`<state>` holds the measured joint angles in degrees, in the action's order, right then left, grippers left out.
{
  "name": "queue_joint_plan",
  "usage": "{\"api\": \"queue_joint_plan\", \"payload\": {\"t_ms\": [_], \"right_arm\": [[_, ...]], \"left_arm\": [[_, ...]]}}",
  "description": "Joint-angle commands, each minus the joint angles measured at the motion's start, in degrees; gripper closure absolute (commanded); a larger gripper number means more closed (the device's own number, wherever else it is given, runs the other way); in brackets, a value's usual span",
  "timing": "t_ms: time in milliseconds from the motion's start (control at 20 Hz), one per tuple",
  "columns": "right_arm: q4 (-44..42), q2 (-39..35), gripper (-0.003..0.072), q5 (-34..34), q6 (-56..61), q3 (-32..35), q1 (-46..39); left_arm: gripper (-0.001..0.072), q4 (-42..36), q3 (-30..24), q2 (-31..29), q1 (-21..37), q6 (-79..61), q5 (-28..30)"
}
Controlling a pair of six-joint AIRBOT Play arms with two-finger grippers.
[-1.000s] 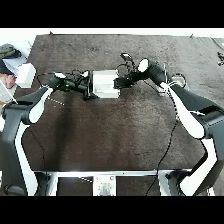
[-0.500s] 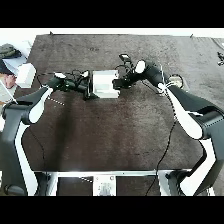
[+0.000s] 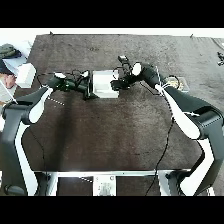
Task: Fold the box and place the chain.
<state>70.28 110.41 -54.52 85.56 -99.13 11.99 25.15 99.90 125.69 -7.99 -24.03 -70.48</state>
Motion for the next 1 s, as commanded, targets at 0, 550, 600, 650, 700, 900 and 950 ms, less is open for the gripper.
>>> {"api": "queue_joint_plan", "payload": {"t_ms": [0, 550, 600, 650, 700, 900, 950], "right_arm": [[0.9, 1.5, 0.0254, -0.7, 1.4, -1.4, 0.4], [13.7, 9.2, 0.0316, -14.2, 12.2, -17.7, 3.2], [13.8, 10.0, 0.0316, -15.3, 12.2, -18.8, 3.3], [14.1, 10.3, 0.0316, -16.3, 12.2, -18.9, 3.3], [14.6, 10.5, 0.0316, -17.5, 12.4, -18.9, 3.3], [16.9, 11.3, 0.0316, -18.2, 16.1, -18.9, 3.3], [16.9, 11.4, 0.0316, -18.1, 16.2, -18.9, 3.3]], "left_arm": [[0.0427, 0.0, 0.0, 0.0, 0.0, 0.0, 0.0], [0.0427, 0.0, 0.0, 0.0, 0.0, 0.0, 0.0], [0.0427, 0.0, 0.0, 0.0, 0.0, 0.0, 0.0], [0.0427, 0.0, 0.0, 0.0, 0.0, 0.0, 0.0], [0.0427, 0.0, 0.0, 0.0, 0.0, 0.0, 0.0], [0.0427, 0.0, 0.0, 0.0, 0.0, 0.0, 0.0], [0.0428, 0.0, 0.0, 0.0, 0.0, 0.0, 0.0]]}}
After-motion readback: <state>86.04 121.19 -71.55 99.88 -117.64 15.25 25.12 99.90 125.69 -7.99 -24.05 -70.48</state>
